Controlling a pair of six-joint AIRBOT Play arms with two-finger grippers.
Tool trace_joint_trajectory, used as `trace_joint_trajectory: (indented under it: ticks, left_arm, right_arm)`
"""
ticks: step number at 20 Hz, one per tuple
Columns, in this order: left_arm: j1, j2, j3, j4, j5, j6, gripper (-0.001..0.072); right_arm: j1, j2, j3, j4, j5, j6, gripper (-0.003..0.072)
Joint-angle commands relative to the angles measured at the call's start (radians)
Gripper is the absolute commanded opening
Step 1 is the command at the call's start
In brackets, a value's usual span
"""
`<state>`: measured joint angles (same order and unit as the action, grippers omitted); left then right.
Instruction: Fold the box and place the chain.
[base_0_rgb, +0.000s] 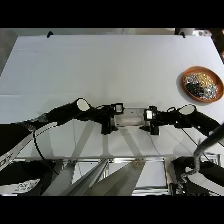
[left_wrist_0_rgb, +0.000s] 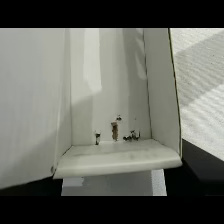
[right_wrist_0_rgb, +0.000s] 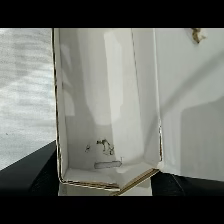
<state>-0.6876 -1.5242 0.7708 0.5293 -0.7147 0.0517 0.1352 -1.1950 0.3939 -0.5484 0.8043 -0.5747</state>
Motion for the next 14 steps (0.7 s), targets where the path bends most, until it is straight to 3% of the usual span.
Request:
trace_joint_trajectory:
  ticks: [1, 2, 3, 10, 14]
  left_arm:
    - [0.000, 0.000, 0.000, 0.000, 0.000, 0.000, 0.0373]
    - [0.000, 0.000, 0.000, 0.000, 0.000, 0.000, 0.0373]
    - [0.000, 0.000, 0.000, 0.000, 0.000, 0.000, 0.0373]
    - [0.000, 0.000, 0.000, 0.002, 0.000, 0.000, 0.0373]
    - [0.000, 0.000, 0.000, 0.002, 0.000, 0.000, 0.0373]
  right_arm:
    - [0.000, 0.003, 0.001, -0.005, -0.015, 0.001, 0.0455]
    - [0.000, 0.003, 0.001, -0.005, -0.014, 0.002, 0.0604]
    - [0.000, 0.003, 0.001, -0.006, -0.015, 0.002, 0.0700]
    - [0.000, 0.084, 0.001, -0.082, -0.016, 0.051, 0.0700]
    - [0.000, 0.158, 0.001, -0.336, -0.016, 0.296, 0.0700]
